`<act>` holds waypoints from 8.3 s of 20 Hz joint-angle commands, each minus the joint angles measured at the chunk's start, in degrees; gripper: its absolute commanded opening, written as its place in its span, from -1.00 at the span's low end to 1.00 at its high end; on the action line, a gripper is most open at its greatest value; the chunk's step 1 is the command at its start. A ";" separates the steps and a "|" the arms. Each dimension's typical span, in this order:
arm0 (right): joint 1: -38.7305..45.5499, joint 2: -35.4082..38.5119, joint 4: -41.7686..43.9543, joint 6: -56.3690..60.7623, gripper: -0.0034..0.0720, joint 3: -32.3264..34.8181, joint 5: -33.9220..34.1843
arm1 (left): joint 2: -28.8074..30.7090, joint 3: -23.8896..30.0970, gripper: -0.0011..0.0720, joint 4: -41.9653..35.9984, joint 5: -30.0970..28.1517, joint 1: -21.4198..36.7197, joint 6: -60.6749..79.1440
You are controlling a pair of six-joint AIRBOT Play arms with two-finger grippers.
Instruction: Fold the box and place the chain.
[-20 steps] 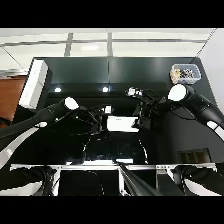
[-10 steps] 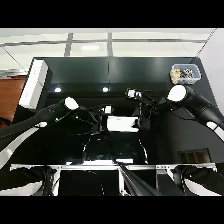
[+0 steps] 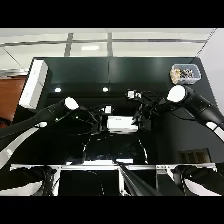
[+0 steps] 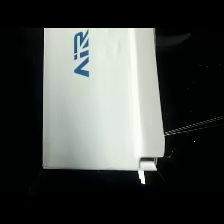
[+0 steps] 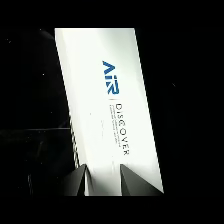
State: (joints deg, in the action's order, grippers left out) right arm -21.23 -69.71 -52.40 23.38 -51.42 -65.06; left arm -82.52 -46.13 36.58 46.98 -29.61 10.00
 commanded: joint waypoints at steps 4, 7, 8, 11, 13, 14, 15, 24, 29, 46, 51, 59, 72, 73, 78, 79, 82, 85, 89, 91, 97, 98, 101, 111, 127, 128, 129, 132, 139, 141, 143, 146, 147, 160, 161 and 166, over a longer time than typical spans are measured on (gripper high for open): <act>0.00 -0.04 -0.11 1.05 -0.57 0.02 -0.20 | -0.02 0.04 0.01 0.02 -0.02 -0.04 0.02; 0.00 -0.04 -0.11 1.05 -0.57 0.02 -0.37 | -0.02 0.04 0.01 0.02 0.00 -0.04 0.02; 0.00 -0.04 -0.11 1.05 -0.56 0.02 -0.57 | -0.02 0.04 0.01 0.02 -0.02 -0.04 0.04; 0.00 -0.04 -0.09 1.09 -0.56 0.39 -1.20 | -0.02 0.04 0.01 0.02 0.00 -0.04 0.02; 0.00 -0.04 -0.11 1.51 -0.45 0.74 -1.46 | -0.02 0.04 0.01 0.02 0.00 -0.04 0.02; 0.00 -0.04 -0.09 1.53 -0.34 0.72 -1.44 | -0.02 0.04 0.01 0.02 0.00 -0.04 0.04; 0.00 -0.04 -0.07 1.53 -0.34 0.72 -1.40 | -0.02 0.04 0.01 0.02 0.00 -0.04 0.02; -0.46 -0.70 -0.09 1.95 -0.34 0.85 -1.81 | -0.02 0.04 0.01 0.02 -0.02 -0.04 0.02; -1.40 -1.29 -0.13 1.95 -0.35 2.08 -1.81 | -0.02 0.04 0.01 0.02 -0.04 -0.04 0.04; 6.25 3.30 34.49 29.83 -0.88 15.87 8.41 | -0.02 0.04 0.01 0.02 -0.04 -0.04 0.02; 5.25 0.48 29.55 33.22 -0.88 15.87 11.50 | -0.02 0.04 0.01 0.02 -0.07 -0.04 0.04; 4.57 -2.67 24.26 34.07 -0.88 15.89 12.17 | -0.02 0.04 0.01 0.02 -0.09 -0.04 0.04; 22.51 9.16 19.10 29.99 -0.88 5.11 -0.72 | 0.15 -2.43 1.00 -1.11 -2.36 -0.04 -4.17; 24.59 9.88 19.10 29.99 -0.88 5.11 -2.21 | 0.33 -3.10 1.00 0.35 -2.08 0.07 -4.17; 31.28 10.29 16.72 30.47 -0.88 5.14 -8.22 | 3.28 -8.24 0.99 -0.57 0.83 -0.50 -4.15; 31.26 10.29 16.26 30.47 -0.88 5.14 -7.65 | 2.95 -9.14 0.99 -3.21 1.64 -0.98 -4.15; 31.23 10.29 16.15 30.47 -0.88 5.14 -6.51 | 0.46 -10.88 0.98 -9.07 0.85 -3.56 -4.11; 31.23 10.29 16.11 30.45 -0.88 5.14 -6.51 | -3.69 -13.81 0.98 -9.03 0.90 -5.70 -4.22; 31.23 10.27 16.11 30.45 -0.88 5.16 -6.47 | -8.66 -18.03 0.98 -8.98 2.36 -5.99 -9.57; 31.23 10.27 15.93 30.42 -0.88 5.16 -6.43 | -9.92 -18.88 0.99 -9.01 2.91 -5.79 -11.63; 31.23 10.27 15.26 30.42 -0.88 5.18 -5.38 | -11.82 -19.37 0.98 -8.94 6.73 -5.84 -13.70; 31.23 10.27 15.26 30.42 -0.88 5.18 -5.22 | -11.82 -19.37 0.98 -8.94 6.80 -5.81 -13.70; 31.23 10.27 15.26 30.42 -0.88 5.18 -5.20 | -11.82 -19.37 0.98 -8.35 7.17 -5.81 -13.70; 31.23 10.27 15.26 30.42 -0.88 5.18 -5.25 | -11.85 -20.87 0.92 -3.58 10.38 -5.84 -5.86; 31.23 10.27 15.26 30.42 -0.88 5.18 -5.16 | -12.55 -21.44 0.93 0.09 7.50 -7.85 -5.49; 31.23 10.27 15.26 30.42 -0.88 5.18 -5.16 | -12.55 -21.49 0.93 0.59 6.21 -8.70 -5.95; 31.23 10.27 15.26 30.42 -0.88 5.18 -5.18 | -12.66 -21.64 0.93 1.53 5.73 -9.42 -6.10; 31.23 10.27 15.26 30.42 -0.88 5.18 -5.11 | -13.49 -22.82 0.93 4.46 5.73 -10.93 -9.66; 31.23 10.27 15.26 30.42 -0.88 5.18 -4.98 | -13.84 -23.19 0.93 6.10 3.96 -13.38 -13.53; 31.23 10.27 15.26 30.42 -0.88 5.18 -4.98 | -13.84 -23.19 0.93 6.88 4.00 -13.73 -13.51; 31.23 10.27 15.26 30.42 -0.88 5.18 -4.98 | -13.84 -23.19 0.85 7.87 4.02 -14.05 -13.49; 31.23 10.27 15.26 30.42 -0.88 5.18 -5.01 | -13.84 -23.21 0.28 8.74 4.15 -14.43 -15.08; 31.23 10.27 15.26 30.42 -0.88 5.18 -5.01 | -13.81 -23.32 0.07 8.79 4.15 -14.40 -17.44; 31.23 10.27 15.26 30.38 -0.88 5.18 -6.75 | 5.33 -21.16 -0.23 46.80 21.66 1.49 -72.76; 31.23 10.27 15.23 30.38 -0.88 5.18 -6.78 | 7.74 -19.06 -0.23 48.11 23.06 4.66 -74.14; 31.23 10.27 15.23 29.92 -0.88 5.31 -6.78 | 22.91 -2.60 -0.23 48.26 23.74 27.85 -74.05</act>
State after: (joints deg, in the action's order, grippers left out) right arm 10.00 -59.48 -37.17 53.49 -46.19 -71.66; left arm -67.37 -56.71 82.32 68.55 -13.91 -60.80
